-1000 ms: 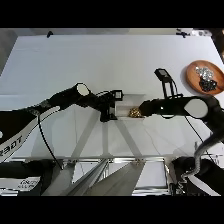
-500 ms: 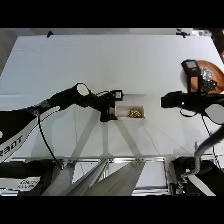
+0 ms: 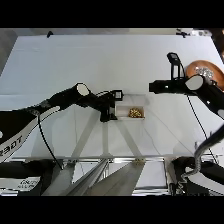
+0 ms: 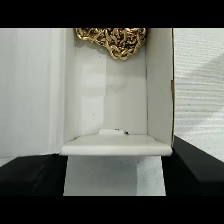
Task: Fold the box and place the chain.
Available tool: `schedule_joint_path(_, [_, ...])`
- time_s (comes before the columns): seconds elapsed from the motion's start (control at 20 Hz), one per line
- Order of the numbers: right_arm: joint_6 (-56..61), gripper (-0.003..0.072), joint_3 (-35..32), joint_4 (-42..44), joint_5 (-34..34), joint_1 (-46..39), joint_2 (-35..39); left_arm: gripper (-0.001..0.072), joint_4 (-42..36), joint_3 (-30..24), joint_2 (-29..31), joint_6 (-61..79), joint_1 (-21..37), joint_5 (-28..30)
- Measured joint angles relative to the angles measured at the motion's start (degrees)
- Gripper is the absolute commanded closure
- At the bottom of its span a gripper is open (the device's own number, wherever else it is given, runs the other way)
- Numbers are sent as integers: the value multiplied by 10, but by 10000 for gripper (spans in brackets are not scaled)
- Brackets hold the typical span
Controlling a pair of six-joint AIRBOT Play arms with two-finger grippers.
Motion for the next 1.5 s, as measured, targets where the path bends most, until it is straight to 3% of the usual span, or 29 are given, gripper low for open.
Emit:
schedule_joint_path(0.2, [-104,684,35,29,54,6,-56,215,0,0,0,0,0,0])
schedule_joint_path(0.45, [-237,684,47,33,130,43,-71,215,2,0,0,1,0,-2])
schedule_joint_path(1.2, [-344,674,49,13,188,82,16,215,0,0,0,0,0,0])
schedule_joint_path(1.3, [-347,544,48,-2,196,94,17,215,0,0,0,0,0,0])
schedule_joint_path(1.45, [-352,460,48,-25,201,116,18,215,0,0,0,0,0,0])
schedule_joint_path(1.5, [-353,378,48,-33,201,121,18,215,0,0,0,0,0,0])
